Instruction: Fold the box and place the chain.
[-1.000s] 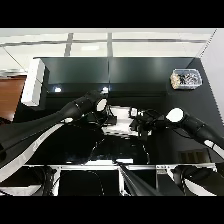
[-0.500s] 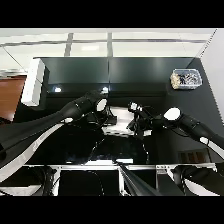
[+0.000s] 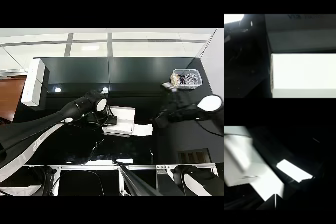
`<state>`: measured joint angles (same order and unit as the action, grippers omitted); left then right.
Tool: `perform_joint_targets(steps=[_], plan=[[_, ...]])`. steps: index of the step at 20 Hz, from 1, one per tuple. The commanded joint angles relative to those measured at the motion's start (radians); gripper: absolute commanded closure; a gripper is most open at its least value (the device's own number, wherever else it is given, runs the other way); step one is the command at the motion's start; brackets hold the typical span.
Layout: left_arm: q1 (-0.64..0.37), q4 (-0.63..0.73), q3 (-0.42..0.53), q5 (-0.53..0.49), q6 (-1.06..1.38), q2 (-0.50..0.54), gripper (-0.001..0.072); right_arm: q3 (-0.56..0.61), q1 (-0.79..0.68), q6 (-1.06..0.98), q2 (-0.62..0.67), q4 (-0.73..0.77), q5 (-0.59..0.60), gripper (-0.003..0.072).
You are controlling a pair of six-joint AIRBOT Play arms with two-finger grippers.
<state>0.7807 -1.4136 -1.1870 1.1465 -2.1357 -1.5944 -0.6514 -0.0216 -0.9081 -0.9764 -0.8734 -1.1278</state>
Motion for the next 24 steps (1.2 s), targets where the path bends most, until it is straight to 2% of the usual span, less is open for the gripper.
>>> perform_joint_targets(steps=[1, 3, 5, 8, 12, 13, 14, 15, 19, 20, 22, 24], plan=[[0.0, 0.012, 0.0, 0.003, 0.0, 0.001, 0.0683, 0.119, -0.231, -0.417, 0.013, -0.027, 0.027, 0.0674], [0.0, 0.013, 0.0, 0.002, 0.0, 0.001, 0.0683, 0.219, -0.233, -0.387, -0.021, 0.073, 0.043, 0.0673], [-0.001, 0.012, 0.0, 0.01, 0.0, 0.001, 0.0683, 0.278, -0.169, -0.282, -0.071, 0.219, 0.087, 0.0674], [-0.001, 0.012, 0.0, -0.008, 0.003, 0.001, 0.0683, 0.278, -0.032, -0.235, -0.15, 0.332, 0.192, 0.0673], [-0.003, -0.01, -0.006, 0.023, -0.026, 0.001, 0.0685, 0.218, 0.099, -0.177, -0.196, 0.375, 0.193, 0.0668], [-0.003, -0.02, -0.009, 0.024, -0.042, 0.001, 0.0685, 0.189, 0.117, -0.148, -0.196, 0.375, 0.169, 0.0463], [-0.003, -0.022, -0.01, 0.026, -0.045, 0.001, 0.0685, 0.156, 0.122, -0.136, -0.196, 0.374, 0.135, 0.0199], [-0.003, -0.025, -0.013, 0.031, -0.045, 0.001, 0.0685, 0.119, 0.121, -0.121, -0.196, 0.375, 0.093, 0.0158], [-0.003, -0.066, -0.015, 0.054, -0.072, 0.001, 0.0686, 0.02, 0.123, -0.111, -0.196, 0.376, 0.01, 0.0158], [-0.002, -0.067, -0.015, 0.051, -0.071, 0.001, 0.0685, 0.019, 0.124, -0.125, -0.196, 0.377, 0.01, 0.0159], [-0.002, -0.066, -0.015, 0.048, -0.071, 0.001, 0.0685, 0.019, 0.133, -0.143, -0.197, 0.375, 0.016, 0.0207], [-0.002, -0.065, -0.015, 0.044, -0.071, 0.001, 0.0685, 0.019, 0.168, -0.166, -0.197, 0.365, 0.05, 0.0207]])
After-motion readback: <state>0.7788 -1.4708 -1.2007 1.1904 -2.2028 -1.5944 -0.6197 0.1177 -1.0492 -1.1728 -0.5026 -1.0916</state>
